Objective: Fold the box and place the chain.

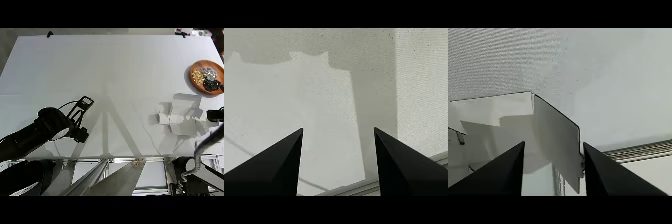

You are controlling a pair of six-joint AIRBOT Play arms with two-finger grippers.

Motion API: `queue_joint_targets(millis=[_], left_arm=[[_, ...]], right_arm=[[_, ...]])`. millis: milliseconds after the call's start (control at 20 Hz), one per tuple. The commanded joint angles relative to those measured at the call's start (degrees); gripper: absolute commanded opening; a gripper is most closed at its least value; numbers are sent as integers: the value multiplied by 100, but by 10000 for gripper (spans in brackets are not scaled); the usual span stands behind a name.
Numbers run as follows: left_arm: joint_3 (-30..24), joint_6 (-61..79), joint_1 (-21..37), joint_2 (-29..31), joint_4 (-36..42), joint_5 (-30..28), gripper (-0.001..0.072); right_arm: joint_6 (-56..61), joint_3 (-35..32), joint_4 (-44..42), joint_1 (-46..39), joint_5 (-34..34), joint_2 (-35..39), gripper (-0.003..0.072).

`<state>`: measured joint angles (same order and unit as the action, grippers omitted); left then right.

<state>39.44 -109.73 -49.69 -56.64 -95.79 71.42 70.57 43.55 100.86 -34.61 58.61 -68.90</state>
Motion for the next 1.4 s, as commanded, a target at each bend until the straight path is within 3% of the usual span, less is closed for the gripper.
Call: queue_joint_targets(millis=[0, 100, 250, 500, 700, 900, 1350], left_arm=[[-2, 0, -4, 4, 0, 0, 494], [-2, 0, -4, 4, 0, 0, 494], [-2, 0, -4, 4, -2, 0, 494], [-2, 22, -4, 7, -2, 31, 494], [-2, 24, -4, 4, 66, 286, 495], [-2, 22, -2, 4, 83, 822, 495], [-2, 22, -4, 4, 92, 815, 494]], right_arm=[[37, 0, -90, -4, 7, -223, 243], [337, 0, -92, -4, -70, -299, 217], [426, 2, -275, 0, -151, -323, 10], [140, 2, -1399, 389, 13, 249, 9], [-409, 2, -3040, 1034, 376, 1226, 9], [-522, 2, -4004, 1738, 925, 1891, 9], [-275, 0, -4994, 3497, 1119, 1943, 8]])
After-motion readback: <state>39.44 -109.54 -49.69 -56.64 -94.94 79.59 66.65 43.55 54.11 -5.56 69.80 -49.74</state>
